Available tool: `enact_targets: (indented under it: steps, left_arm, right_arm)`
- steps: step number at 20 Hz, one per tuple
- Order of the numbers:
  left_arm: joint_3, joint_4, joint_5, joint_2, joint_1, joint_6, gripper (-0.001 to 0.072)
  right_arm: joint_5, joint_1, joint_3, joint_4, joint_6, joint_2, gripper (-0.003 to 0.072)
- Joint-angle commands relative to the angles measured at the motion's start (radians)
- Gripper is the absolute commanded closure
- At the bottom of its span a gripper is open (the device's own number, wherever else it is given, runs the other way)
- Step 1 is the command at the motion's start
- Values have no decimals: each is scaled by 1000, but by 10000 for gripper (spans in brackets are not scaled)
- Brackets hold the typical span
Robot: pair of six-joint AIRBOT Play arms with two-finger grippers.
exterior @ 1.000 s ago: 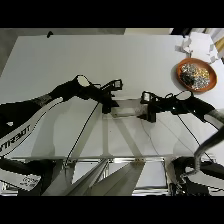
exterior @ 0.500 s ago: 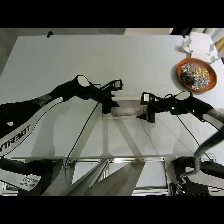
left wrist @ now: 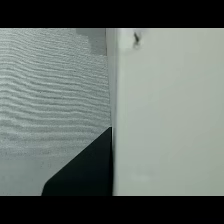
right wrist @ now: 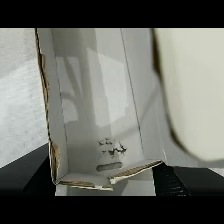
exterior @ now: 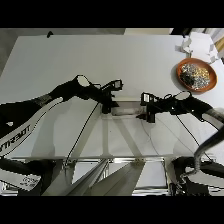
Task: Fold the box and place the chain.
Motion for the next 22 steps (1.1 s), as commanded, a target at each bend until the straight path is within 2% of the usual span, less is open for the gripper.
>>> enact_targets:
  steps: [1,2,4,15,18,22]
  left_arm:
    - [0,0,2,0,-1,-1,698]
    - [0,0,2,0,-1,-1,698]
    - [0,0,2,0,-1,-1,698]
    - [0,0,2,0,-1,-1,698]
    - [0,0,2,0,-1,-1,698]
    - [0,0,2,0,-1,-1,698]
  right_arm:
    - [-2,1,0,-5,-1,-1,173]
    - [-7,6,0,-14,-1,0,183]
    - [-11,19,0,-30,-1,-1,293]
    - [-13,25,0,-74,0,0,289]
    - [-14,26,0,-72,0,0,228]
    - [-12,25,0,-81,5,0,229]
